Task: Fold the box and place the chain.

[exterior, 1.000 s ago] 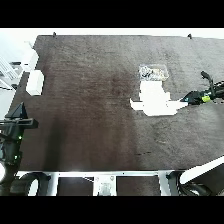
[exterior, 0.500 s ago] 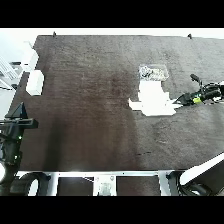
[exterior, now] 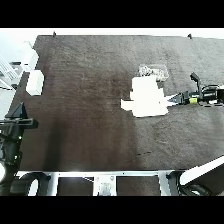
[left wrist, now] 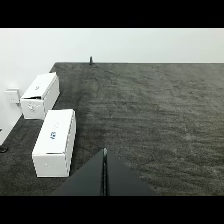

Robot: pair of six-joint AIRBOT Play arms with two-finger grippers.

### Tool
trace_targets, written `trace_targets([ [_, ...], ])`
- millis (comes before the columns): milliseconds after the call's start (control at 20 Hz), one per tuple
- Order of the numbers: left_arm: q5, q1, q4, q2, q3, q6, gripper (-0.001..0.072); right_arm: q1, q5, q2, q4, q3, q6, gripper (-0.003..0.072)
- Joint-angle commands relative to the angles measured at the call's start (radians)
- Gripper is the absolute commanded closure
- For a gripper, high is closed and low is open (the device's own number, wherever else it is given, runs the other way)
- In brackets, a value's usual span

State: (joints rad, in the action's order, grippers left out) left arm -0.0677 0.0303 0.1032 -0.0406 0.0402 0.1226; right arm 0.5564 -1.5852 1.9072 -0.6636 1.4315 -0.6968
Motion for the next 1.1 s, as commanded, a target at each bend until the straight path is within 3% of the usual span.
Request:
trace_targets([
  [0, 0.0, 0.0, 0.0, 0.0, 0.0, 0.0, 0.0688, -0.055, 0.113, -0.104, 0.163, -0.165, 0.002, 0.0672],
  [150, 0.0, 0.0, 0.0, 0.0, 0.0, 0.0, 0.0688, -0.183, 0.19, -0.151, 0.243, -0.248, -0.008, 0.0672],
  [450, 0.0, 0.0, 0.0, 0.0, 0.0, 0.0, 0.0687, -0.474, 0.446, -0.15, 0.263, -0.248, -0.095, 0.0672],
  [650, -0.004, 0.0, 0.0, 0.0, 0.0, 0.0, 0.0688, -0.549, 0.551, -0.15, 0.261, -0.248, -0.164, 0.0672],
  [1050, -0.017, 0.0, 0.0, 0.0, 0.0, 0.0, 0.0688, -0.584, 0.609, -0.15, 0.231, -0.248, -0.186, 0.0672],
])
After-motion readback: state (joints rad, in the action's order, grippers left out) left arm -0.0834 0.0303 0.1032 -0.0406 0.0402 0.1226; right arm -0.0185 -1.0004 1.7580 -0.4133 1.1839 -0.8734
